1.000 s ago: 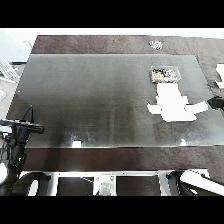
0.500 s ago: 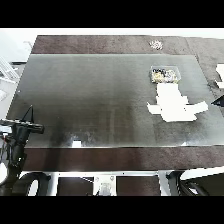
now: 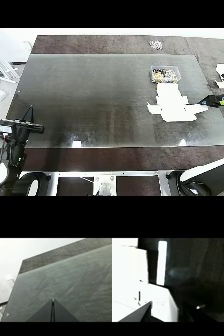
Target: Fold the box and place the chain.
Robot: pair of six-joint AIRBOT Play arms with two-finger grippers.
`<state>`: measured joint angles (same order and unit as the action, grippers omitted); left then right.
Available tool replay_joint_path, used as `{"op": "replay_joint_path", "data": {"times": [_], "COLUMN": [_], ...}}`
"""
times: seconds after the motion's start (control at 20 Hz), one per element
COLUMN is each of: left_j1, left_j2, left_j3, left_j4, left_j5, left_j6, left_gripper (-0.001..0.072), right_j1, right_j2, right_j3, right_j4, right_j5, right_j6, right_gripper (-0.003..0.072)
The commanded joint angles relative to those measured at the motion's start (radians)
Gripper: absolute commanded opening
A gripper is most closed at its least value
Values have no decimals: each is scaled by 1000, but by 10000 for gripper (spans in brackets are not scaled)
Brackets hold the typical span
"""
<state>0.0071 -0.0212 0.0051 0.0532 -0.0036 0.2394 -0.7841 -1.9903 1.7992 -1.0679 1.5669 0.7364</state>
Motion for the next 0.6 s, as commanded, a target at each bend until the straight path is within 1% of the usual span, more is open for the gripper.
{"op": "replay_joint_path", "data": {"times": [0.0,0.05,0.2,0.3,0.4,0.45,0.5,0.55], "left_j1": [0,0,0,0,0,0,0,0], "left_j2": [0,0,0,0,0,0,0,0], "left_j3": [0,0,0,0,0,0,0,0], "left_j4": [0,0,0,0,0,0,0,0], "left_j5": [0,0,0,0,0,0,0,0], "left_j6": [0,0,0,0,0,0,0,0], "left_gripper": [21,21,21,21,21,21,21,21], "right_j1": [21,23,23,23,23,23,23,24], "right_j2": [-23,-23,-25,-25,-26,-26,-26,-26], "right_j3": [6,6,5,5,5,5,5,4], "right_j4": [8,9,0,-34,-36,-36,-35,-32], "right_j5": [32,36,111,114,114,114,114,115], "right_j6": [24,33,52,53,53,53,41,21], "right_gripper": [462,462,461,459,435,402,348,244]}}
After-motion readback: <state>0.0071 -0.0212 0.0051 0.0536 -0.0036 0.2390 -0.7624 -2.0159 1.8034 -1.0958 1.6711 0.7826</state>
